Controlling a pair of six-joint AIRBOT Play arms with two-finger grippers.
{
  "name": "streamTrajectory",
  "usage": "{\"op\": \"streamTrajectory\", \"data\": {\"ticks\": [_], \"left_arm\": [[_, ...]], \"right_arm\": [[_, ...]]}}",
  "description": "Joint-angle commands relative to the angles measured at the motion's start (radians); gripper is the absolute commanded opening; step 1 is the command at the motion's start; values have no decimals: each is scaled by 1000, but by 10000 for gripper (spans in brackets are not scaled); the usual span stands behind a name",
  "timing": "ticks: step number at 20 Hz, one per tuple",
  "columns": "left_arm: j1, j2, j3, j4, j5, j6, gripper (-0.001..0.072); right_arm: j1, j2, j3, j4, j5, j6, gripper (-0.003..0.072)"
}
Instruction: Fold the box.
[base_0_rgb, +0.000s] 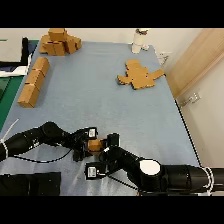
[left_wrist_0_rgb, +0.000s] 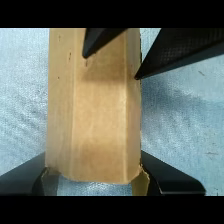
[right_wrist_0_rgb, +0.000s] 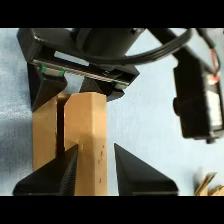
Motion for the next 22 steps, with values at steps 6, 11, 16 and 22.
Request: {"op": "streamTrajectory", "data": {"ticks": [6, 11, 16, 22], "left_arm": [[0, -1, 0, 0, 0, 0, 402], [0, -1, 0, 0, 0, 0, 402], [0, -1, 0, 0, 0, 0, 402], [0, -1, 0, 0, 0, 0, 402]], "right_arm": [[0, -1, 2, 70, 0, 7, 276], [0, -1, 2, 101, 2, 7, 149], [0, -1, 2, 99, 1, 7, 82], [0, 0, 2, 91, 2, 7, 113]]}}
